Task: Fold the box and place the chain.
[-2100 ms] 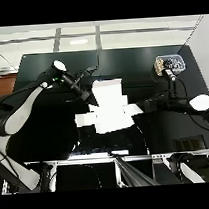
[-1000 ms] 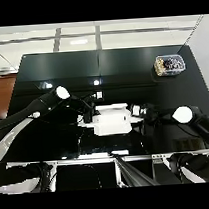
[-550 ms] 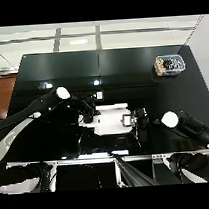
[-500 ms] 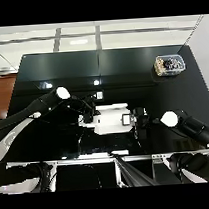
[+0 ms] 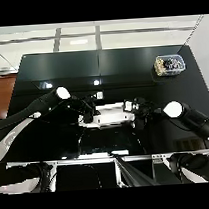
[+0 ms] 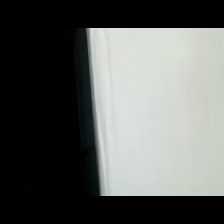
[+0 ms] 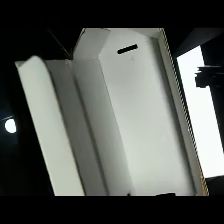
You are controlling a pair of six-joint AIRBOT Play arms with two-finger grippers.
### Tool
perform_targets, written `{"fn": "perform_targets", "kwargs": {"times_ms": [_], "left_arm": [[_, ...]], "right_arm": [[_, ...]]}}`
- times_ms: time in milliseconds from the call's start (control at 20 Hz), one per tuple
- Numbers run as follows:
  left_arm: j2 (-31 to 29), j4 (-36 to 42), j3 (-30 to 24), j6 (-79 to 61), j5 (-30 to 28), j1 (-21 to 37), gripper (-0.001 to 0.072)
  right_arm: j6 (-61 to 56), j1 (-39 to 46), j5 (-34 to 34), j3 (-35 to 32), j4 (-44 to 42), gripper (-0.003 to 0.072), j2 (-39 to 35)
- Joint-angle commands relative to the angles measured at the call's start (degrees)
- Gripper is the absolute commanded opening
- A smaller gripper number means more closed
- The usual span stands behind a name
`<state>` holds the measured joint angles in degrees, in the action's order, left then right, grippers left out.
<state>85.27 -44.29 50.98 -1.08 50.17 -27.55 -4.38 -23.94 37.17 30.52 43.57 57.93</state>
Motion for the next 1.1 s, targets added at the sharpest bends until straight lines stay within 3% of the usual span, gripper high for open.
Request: {"fn": "perform_targets", "kwargs": {"times_ms": [0,250,600,1050], "left_arm": [[0.0,0.0,0.0,0.0,0.0,0.0,0.0029],[0.0,0.0,0.0,0.0,0.0,0.0,0.0029],[0.0,0.0,0.0,0.0,0.0,0.0,0.0029],[0.0,0.0,0.0,0.0,0.0,0.0,0.0029]], "right_arm": [[3.7,3.2,-1.0,0.2,-4.8,0.0715,2.3],[16.9,5.0,1.5,0.2,-16.2,0.0715,3.1],[19.9,5.0,8.6,0.2,-18.0,0.0715,8.0],[24.4,4.9,7.6,0.2,-15.5,0.0714,13.0]]}}
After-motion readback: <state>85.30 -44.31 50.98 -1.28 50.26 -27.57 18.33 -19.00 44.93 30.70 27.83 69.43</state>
